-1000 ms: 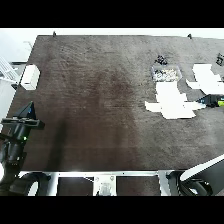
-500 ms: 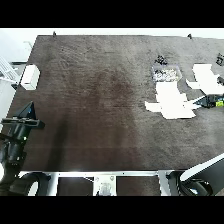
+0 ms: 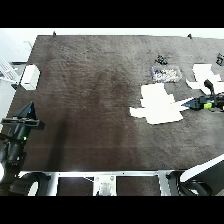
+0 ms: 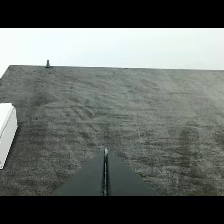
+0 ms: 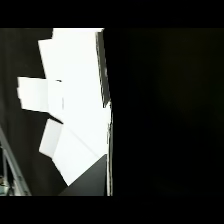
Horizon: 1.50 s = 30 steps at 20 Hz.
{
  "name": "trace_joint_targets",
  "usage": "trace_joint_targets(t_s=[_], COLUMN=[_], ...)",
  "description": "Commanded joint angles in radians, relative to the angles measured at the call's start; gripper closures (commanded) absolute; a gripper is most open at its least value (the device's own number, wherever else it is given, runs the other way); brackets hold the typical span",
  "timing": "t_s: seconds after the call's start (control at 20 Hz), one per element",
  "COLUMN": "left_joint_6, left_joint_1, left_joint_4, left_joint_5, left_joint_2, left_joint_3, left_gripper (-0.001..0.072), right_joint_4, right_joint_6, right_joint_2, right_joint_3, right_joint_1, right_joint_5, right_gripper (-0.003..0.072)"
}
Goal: Fold the box and place the chain.
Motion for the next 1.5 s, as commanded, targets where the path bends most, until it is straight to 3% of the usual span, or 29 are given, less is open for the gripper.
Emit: trace_joint_targets(t_s=[0.0, 0.15, 0.25, 0.5, 1.45], left_joint_6=[0.000, 0.000, 0.000, 0.000, 0.007], left_joint_1=[0.000, 0.000, 0.000, 0.000, 0.000], left_joint_4=[0.000, 0.000, 0.000, 0.000, 0.010], left_joint_5=[0.000, 0.000, 0.000, 0.000, -0.028], left_joint_2=[0.001, 0.001, 0.001, 0.001, -0.002], left_joint_3=[-0.001, -0.001, -0.001, -0.001, -0.001], left_gripper=[0.0688, 0.0688, 0.0688, 0.0688, 0.0684], right_joint_4=[0.162, 0.401, 0.509, 0.512, 0.454], right_joint_6=[-0.113, -0.174, -0.191, -0.077, -0.087], right_joint_2=[0.177, 0.357, 0.468, 0.518, 0.413], right_joint_3=[-0.349, -0.630, -0.743, -0.750, -0.626], right_joint_1=[0.084, 0.251, 0.401, 0.684, 0.729], right_joint_5=[-0.180, -0.327, -0.506, -0.869, -0.890], right_gripper=[0.0685, 0.0686, 0.0686, 0.0686, 0.0685])
